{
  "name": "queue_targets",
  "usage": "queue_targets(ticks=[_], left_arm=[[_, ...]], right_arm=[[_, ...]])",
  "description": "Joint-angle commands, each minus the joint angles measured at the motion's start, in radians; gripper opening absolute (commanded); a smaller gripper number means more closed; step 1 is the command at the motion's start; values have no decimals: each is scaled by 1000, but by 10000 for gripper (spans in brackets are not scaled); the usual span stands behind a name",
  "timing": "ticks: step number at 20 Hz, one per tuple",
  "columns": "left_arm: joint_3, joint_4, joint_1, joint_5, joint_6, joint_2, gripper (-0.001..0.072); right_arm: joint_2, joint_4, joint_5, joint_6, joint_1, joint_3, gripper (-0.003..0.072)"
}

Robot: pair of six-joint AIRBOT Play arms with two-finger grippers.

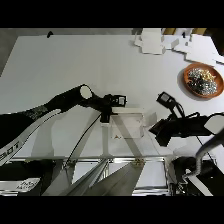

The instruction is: Fold the box and place the chain.

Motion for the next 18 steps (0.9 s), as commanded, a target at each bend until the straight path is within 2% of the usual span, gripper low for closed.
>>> queue_targets(ticks=[1, 5, 8, 11, 13, 14, 15, 18], left_arm=[[0, -2, 0, 0, 0, -1, 11], [0, -5, 0, 0, 0, -1, 11], [0, -5, 0, 0, 0, -1, 11], [0, -5, 0, 0, 0, -1, 11], [0, -5, 0, 0, 0, -1, 11], [0, -5, 0, 0, 0, -1, 11], [0, -5, 0, 0, 0, -1, 11], [0, -5, 0, 0, 0, -1, 11]], right_arm=[[-1, 72, -37, -201, 39, -47, 16], [-1, 44, -137, -325, 93, -72, 16], [-1, -97, -177, -381, 192, -99, 21], [0, -220, -214, -390, 315, -126, 197], [-1, -283, -293, -408, 385, -146, 459], [-1, -287, -330, -408, 404, -157, 559], [-1, -285, -357, -409, 417, -169, 580], [-1, -301, -433, -411, 449, -201, 580]])
